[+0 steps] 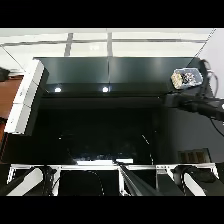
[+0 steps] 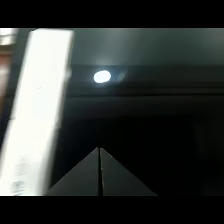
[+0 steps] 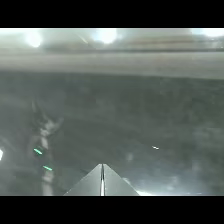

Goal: Fold the box and place the chain.

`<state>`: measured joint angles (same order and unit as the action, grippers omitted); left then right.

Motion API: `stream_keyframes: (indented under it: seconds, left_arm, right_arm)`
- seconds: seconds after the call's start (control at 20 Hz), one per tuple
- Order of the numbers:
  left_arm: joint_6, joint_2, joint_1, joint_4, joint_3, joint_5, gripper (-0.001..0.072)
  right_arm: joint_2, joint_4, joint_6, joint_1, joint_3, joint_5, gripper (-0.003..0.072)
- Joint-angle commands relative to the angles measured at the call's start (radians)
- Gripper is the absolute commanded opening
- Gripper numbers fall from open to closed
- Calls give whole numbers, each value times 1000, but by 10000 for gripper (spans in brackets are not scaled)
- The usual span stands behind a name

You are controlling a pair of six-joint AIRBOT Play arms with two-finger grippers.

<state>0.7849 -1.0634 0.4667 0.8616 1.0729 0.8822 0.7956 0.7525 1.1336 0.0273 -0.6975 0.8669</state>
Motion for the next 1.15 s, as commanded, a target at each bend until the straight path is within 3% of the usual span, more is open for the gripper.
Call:
stream_keyframes:
  seconds: [0.0,0.15,0.25,0.4,1.1]
  left_arm:
    - [29,134,-198,-80,-137,-17,25]
    - [28,219,-343,-5,-355,-152,27]
    - [29,234,-359,-6,-414,-159,28]
    - [39,233,-362,-7,-417,-40,28]
    - [39,232,-366,-10,-417,-36,29]
  right_arm:
    - [73,271,-4,145,3,-126,13]
    - [145,364,-1,139,5,-205,13]
    - [151,356,-1,137,5,-214,14]
    - [151,348,-1,137,5,-214,14]
    - [151,348,-1,137,5,-214,14]
